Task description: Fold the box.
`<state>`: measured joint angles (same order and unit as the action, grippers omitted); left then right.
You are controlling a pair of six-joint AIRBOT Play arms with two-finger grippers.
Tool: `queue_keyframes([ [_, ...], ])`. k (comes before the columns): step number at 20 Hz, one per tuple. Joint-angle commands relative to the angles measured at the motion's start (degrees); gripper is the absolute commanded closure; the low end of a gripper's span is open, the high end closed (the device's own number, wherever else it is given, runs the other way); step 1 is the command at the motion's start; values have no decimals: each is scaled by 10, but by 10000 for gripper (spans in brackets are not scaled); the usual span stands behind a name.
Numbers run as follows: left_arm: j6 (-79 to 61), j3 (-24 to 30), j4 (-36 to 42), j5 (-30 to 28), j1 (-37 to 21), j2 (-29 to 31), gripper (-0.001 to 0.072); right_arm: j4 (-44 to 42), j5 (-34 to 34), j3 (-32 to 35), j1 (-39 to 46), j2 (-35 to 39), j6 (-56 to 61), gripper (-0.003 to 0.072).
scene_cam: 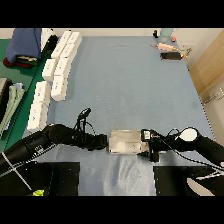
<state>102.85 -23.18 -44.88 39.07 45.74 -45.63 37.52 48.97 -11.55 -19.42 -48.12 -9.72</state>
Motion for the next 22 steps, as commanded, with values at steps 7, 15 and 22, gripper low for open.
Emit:
queue_keyframes([
  [7, 0, -7, 1, 9, -1, 0, 285, 0, 0, 0, 0, 0, 0, 149],
  [15, -90, -12, 80, -17, 0, -1, 284, 0, 0, 0, 0, 0, 0, 149],
  [22, -60, -12, 68, -27, 4, -23, 285, 0, 0, 0, 0, 0, 0, 150],
])
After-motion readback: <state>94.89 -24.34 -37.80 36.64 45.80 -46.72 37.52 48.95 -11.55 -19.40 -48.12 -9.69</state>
